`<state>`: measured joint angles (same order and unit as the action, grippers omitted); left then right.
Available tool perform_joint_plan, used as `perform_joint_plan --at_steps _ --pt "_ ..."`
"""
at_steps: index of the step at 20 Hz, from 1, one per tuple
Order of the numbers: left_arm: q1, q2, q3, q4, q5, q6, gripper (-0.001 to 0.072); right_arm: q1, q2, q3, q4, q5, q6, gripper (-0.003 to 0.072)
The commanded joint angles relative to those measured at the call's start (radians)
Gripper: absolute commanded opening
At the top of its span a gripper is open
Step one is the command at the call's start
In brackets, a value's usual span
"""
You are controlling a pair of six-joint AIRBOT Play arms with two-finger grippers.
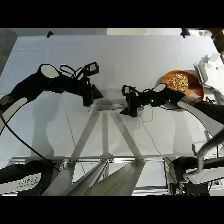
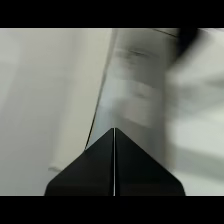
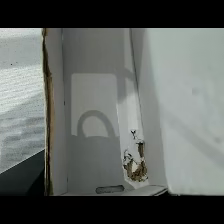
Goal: Fold the box and place the chain.
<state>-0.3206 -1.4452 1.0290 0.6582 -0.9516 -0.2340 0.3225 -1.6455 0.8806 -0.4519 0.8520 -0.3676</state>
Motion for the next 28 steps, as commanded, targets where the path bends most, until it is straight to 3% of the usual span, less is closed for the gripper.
perform_joint_plan --at_steps 1,6,11,14,16,19,21,25,28 --pt "-0.011 -0.058 -0.003 -0.014 0.227 -0.138 0.0007 0.0 0.0 0.0 0.0 0.001 0.0 0.033" --pt "-0.011 -0.178 -0.003 -0.021 0.194 -0.137 0.0007 0.0 0.0 0.0 0.0 0.001 0.0 0.033" --pt "0.003 -0.098 -0.002 -0.008 0.14 -0.129 0.0009 0.0 0.0 0.0 0.0 0.001 0.0 0.033" --pt "0.017 0.016 -0.002 0.067 0.028 -0.059 0.0009 0.0 0.0 0.0 0.0 0.0 0.0 0.033" --pt "0.013 0.088 -0.002 0.107 -0.114 0.013 0.0008 0.0 0.0 0.0 0.0 0.0 0.0 0.033" --pt "-0.01 0.114 -0.005 0.148 -0.283 0.014 0.0004 0.0 0.0 0.0 0.0 0.0 0.0 0.033" --pt "-0.04 0.113 -0.018 0.277 -0.261 -0.048 0.0004 0.0 0.0 0.0 0.0 0.0 0.0 0.033" --pt "-0.068 0.11 -0.078 0.56 -0.123 -0.267 0.0005 0.0 0.0 0.0 0.0 0.001 0.0 0.033" --pt "-0.067 0.088 -0.111 0.803 -0.122 -0.43 0.0005 0.0 0.0 0.0 0.0 0.001 0.0 0.033"
